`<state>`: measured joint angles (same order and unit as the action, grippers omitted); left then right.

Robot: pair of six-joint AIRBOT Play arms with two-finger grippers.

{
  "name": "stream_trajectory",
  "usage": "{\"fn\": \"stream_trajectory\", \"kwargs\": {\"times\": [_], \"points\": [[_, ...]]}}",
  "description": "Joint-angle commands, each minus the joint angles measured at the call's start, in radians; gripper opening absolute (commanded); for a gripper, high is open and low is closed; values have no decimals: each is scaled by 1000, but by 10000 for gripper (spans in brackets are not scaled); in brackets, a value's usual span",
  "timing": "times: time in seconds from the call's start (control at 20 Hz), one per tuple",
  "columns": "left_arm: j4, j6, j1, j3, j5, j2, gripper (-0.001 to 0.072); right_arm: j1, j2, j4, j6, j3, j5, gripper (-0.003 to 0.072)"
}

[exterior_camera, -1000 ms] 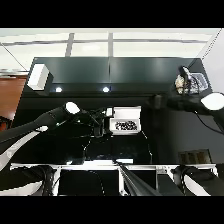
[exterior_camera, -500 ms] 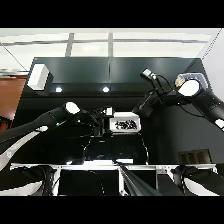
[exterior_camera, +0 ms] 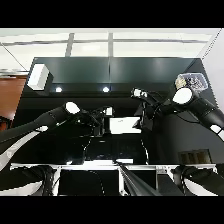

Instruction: Fold the box and place the chain.

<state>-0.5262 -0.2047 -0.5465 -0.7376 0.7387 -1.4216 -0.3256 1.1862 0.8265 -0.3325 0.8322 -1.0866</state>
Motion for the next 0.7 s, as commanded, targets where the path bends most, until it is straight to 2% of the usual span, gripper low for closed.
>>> {"fn": "stream_trajectory", "kwargs": {"times": [0.0,0.1,0.15,0.2,0.25,0.3,0.4,0.45,0.5,0.65], "points": [[0,-1,0,0,2,-1,443,-20,0,-3,65,-13,9,703],[0,-1,0,0,2,-1,443,-24,0,-2,64,-13,16,688],[0,-1,0,0,2,-1,443,-23,0,-2,64,-13,24,612],[0,-1,0,0,2,-1,443,-23,-1,-3,64,-13,34,611],[0,-1,0,0,4,-1,443,-23,-2,-5,61,-12,40,460],[0,-1,0,0,6,-1,443,-23,-3,-11,41,-11,41,417],[0,-1,0,0,5,-1,443,-23,-8,-10,-9,-8,29,417],[-1,-1,0,0,5,-1,443,-23,-10,-10,-24,-8,17,354],[-1,-1,0,0,5,-1,443,-24,-10,-10,-37,-8,3,235],[0,-1,0,0,5,-1,443,-23,-10,-6,-58,-13,0,234]]}}
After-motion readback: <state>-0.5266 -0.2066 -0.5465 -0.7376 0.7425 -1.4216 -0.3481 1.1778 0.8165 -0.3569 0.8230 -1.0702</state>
